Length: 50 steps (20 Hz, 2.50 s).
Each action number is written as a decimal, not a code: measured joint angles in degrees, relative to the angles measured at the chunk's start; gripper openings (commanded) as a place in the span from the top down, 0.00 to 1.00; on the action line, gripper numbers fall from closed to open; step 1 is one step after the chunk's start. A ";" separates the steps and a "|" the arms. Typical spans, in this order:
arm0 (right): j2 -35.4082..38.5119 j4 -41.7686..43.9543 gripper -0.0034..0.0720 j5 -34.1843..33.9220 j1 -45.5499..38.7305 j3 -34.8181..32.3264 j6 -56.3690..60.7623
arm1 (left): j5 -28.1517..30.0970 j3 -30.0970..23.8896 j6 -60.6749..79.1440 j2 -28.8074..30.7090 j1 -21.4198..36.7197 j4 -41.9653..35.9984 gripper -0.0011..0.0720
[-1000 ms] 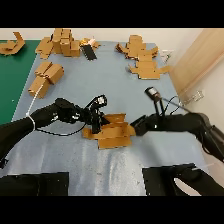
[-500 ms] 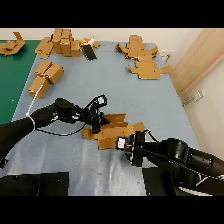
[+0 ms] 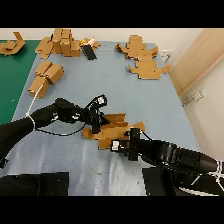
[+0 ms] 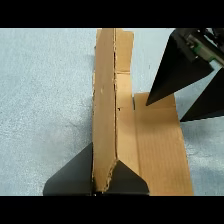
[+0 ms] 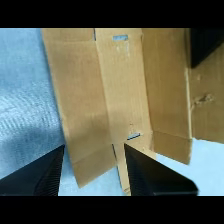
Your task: Fold the box.
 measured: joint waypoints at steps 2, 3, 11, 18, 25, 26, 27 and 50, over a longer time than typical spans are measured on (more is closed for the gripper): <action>-0.17 -1.55 0.22 0.31 0.09 0.20 1.66 | 0.02 0.02 0.02 0.00 -0.02 0.00 0.97; -0.15 -2.10 0.22 0.42 0.09 0.46 2.32 | 0.00 0.02 0.02 0.00 0.00 0.02 0.97; 0.74 -4.74 0.22 0.63 -0.72 3.02 4.87 | 0.02 0.00 0.00 0.00 0.00 0.00 0.97; 0.74 -5.49 0.01 1.11 -3.06 3.32 5.35 | 0.02 0.02 0.00 0.00 0.00 0.02 0.97; 0.76 6.27 0.01 3.48 -11.50 3.41 -2.82 | 0.02 0.02 0.00 0.00 0.00 0.02 0.97; 0.76 10.29 0.01 3.96 -13.14 3.41 -7.91 | 0.02 0.02 0.00 0.00 0.00 0.00 0.97; 0.76 14.78 0.01 4.17 -14.91 3.41 -13.49 | 0.04 0.02 0.00 0.02 0.00 0.02 0.97; -18.05 56.68 0.01 -11.87 -36.81 15.72 -69.99 | 0.00 0.02 0.00 0.00 0.00 0.02 0.97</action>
